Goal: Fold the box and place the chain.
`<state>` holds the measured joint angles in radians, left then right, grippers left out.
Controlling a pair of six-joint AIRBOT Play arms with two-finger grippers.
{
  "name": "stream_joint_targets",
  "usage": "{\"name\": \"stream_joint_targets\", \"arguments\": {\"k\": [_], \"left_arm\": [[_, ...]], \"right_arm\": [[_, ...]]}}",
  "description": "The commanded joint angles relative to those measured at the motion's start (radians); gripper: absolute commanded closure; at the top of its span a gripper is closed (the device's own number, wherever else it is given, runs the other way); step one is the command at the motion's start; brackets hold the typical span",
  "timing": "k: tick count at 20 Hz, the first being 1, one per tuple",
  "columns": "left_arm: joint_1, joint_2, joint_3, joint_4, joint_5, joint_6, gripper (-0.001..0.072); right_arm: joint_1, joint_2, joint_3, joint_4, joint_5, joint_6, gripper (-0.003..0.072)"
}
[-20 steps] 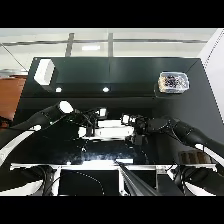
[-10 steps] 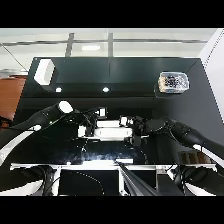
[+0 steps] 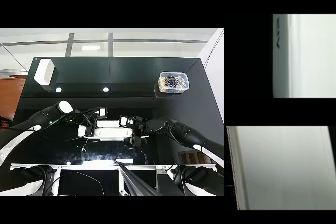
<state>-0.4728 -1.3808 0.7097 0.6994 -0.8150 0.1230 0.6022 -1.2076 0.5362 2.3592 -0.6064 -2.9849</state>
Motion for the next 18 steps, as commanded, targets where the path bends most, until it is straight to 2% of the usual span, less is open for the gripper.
{"name": "stream_joint_targets", "arguments": {"k": [1, 5, 6, 7, 18], "left_arm": [[-0.001, 0.0, 0.001, -0.001, 0.0, 0.0, 0.0684], [-0.001, -0.002, 0.001, -0.002, -0.001, 0.0, 0.0684], [-0.001, -0.002, 0.001, -0.002, -0.001, 0.0, 0.0684], [-0.001, -0.002, 0.001, -0.002, -0.001, 0.0, 0.0683], [0.0, -0.002, 0.001, -0.001, -0.008, 0.0, 0.0682]], "right_arm": [[0.001, 0.001, -0.001, 0.0, 0.0, 0.006, -0.0008], [0.001, 0.001, -0.001, -0.009, -0.002, 0.006, -0.0006], [0.001, 0.001, -0.001, -0.015, -0.003, 0.006, 0.0095], [0.001, 0.001, -0.001, -0.021, -0.003, 0.006, 0.0153], [0.001, 0.001, -0.001, -0.023, 0.001, 0.006, 0.0156]]}}
